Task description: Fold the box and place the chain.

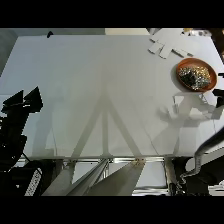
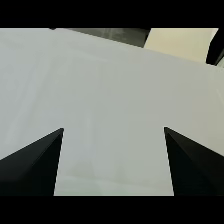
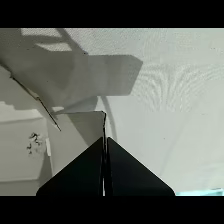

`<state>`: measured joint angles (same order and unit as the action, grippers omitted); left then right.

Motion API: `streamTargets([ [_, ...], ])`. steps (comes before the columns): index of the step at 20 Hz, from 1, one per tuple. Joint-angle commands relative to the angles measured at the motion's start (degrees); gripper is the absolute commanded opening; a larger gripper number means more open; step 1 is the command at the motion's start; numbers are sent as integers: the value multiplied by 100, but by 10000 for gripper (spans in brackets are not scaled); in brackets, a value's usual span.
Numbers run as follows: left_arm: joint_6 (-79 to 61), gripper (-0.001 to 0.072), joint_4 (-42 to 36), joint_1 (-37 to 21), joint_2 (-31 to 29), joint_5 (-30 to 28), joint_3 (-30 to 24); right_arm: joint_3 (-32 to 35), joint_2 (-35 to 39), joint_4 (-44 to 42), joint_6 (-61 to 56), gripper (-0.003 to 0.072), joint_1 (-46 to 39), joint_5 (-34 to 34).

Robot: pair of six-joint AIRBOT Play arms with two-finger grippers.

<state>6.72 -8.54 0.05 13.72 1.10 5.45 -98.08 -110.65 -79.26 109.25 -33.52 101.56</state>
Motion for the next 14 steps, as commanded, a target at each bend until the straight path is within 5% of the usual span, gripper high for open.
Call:
streamTargets([
  [1,0,698,0,2,2,0,-4,0,37,-704,114,13,105,98],
  [9,0,698,0,2,2,0,-4,46,1648,-2520,389,10,1987,-621],
  [14,0,698,0,2,2,0,-4,1502,3792,-3394,273,10,2964,-1366],
])
